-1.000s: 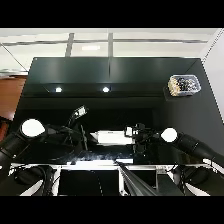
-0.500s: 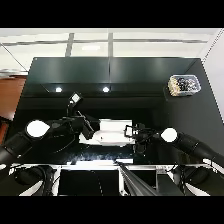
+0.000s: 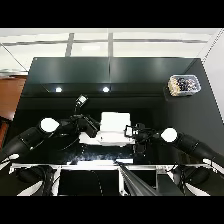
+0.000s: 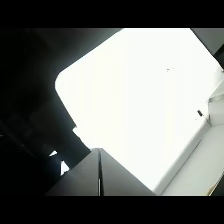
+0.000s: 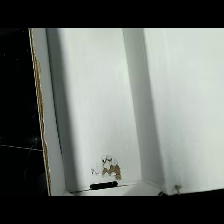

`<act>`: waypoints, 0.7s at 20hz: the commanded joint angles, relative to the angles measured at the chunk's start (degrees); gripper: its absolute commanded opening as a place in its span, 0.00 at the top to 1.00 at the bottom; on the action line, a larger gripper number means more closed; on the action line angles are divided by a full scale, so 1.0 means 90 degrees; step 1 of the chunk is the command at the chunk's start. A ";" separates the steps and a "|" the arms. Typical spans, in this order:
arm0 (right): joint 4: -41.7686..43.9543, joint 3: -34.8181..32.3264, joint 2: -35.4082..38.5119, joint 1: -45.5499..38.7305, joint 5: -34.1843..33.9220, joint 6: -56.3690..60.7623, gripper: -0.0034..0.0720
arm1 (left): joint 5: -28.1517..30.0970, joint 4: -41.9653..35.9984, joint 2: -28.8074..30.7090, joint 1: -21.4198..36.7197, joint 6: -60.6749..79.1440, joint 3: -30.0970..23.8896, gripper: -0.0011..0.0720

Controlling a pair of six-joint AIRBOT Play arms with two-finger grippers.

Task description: Fold the box and place the chain.

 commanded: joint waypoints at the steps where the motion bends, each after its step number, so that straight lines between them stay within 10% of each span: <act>1: 0.0002 0.0000 0.0000 0.0002 0.0000 0.0000 0.31 | 0.0002 -0.0027 -0.0126 -0.0010 0.0002 -0.0002 0.94; 14: 0.0002 0.0000 0.0000 0.0002 -0.0017 0.0000 0.31 | -0.0345 0.0007 -0.0401 0.0005 0.0143 0.0114 0.95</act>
